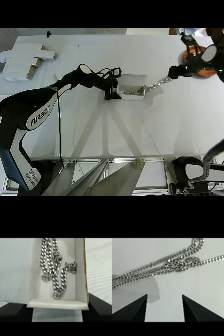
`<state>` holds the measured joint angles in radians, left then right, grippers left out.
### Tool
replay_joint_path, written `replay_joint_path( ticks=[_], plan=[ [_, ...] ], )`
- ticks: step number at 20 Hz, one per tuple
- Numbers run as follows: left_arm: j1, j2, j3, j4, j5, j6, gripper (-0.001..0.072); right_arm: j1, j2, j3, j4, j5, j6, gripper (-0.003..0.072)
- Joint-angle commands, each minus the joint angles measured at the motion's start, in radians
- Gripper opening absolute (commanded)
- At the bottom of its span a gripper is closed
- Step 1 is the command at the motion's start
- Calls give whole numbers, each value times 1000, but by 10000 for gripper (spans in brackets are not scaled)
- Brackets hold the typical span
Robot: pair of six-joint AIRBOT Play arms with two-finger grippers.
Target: Fold the box and place the chain.
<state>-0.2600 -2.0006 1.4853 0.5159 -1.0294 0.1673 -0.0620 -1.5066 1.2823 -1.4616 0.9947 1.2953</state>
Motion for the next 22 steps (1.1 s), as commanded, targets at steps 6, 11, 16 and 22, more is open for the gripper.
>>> replay_joint_path(
  ticks=[6,11,16,22],
  plan=[
    [0,0,0,0,0,0,350,44,-152,4,-58,-153,44,475],
    [0,0,0,0,0,0,350,50,-192,4,-126,-201,114,475],
    [0,0,0,0,0,0,350,56,-212,4,-134,-246,141,456],
    [0,0,0,0,0,0,350,71,-220,4,-135,-234,146,197]
  ],
)
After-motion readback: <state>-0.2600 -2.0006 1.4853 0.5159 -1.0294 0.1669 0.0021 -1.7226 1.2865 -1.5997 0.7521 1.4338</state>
